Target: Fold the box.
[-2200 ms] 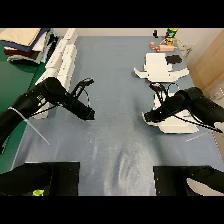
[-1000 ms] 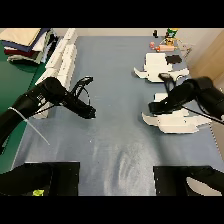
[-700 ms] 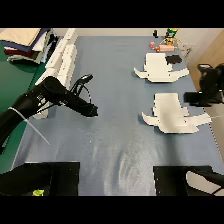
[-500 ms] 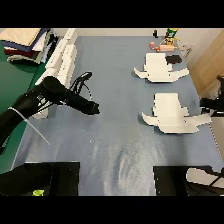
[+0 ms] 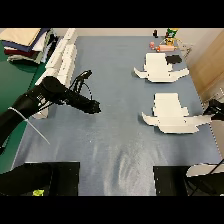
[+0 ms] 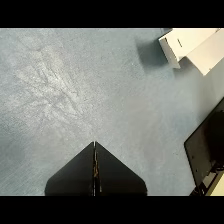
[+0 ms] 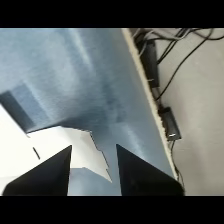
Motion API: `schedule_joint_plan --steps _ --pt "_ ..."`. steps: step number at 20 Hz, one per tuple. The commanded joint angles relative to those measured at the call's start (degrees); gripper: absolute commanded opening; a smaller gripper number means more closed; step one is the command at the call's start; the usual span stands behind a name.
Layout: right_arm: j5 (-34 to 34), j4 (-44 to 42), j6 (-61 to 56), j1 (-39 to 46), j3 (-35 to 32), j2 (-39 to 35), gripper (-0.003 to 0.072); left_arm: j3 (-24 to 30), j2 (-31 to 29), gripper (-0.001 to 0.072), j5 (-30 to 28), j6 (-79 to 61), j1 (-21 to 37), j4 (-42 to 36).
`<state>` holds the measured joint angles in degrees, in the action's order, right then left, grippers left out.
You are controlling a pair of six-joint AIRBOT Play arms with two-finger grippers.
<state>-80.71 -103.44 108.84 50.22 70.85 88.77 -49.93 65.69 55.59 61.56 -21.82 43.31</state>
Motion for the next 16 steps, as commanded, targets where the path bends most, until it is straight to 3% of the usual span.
schedule_joint_plan --steps 1,3,4,7,12,16 --pt "-7.48 -4.70 4.42 0.70 1.53 3.98 0.0342 0.00 0.04 0.0012 -0.07 0.00 0.02 -0.11" --pt "-9.81 -5.35 4.85 0.70 1.49 4.33 0.0335 0.00 0.04 0.0012 -0.09 -0.02 0.00 -0.11" --pt "-10.95 -6.45 4.87 0.70 1.42 4.31 0.0282 0.00 0.04 0.0012 -0.09 -0.02 0.02 -0.11" --pt "-14.08 -11.13 5.01 0.61 1.27 4.31 0.0014 0.00 0.04 0.0013 -0.09 -0.02 0.00 -0.11" --pt "-14.64 -22.29 6.27 -4.87 -0.17 1.07 0.0004 0.00 0.04 0.0013 -1.66 0.02 0.02 -1.09" --pt "-5.11 -22.86 1.11 -13.75 -8.72 -7.80 0.0004 0.00 0.02 0.0012 -1.36 2.78 0.13 -3.93"
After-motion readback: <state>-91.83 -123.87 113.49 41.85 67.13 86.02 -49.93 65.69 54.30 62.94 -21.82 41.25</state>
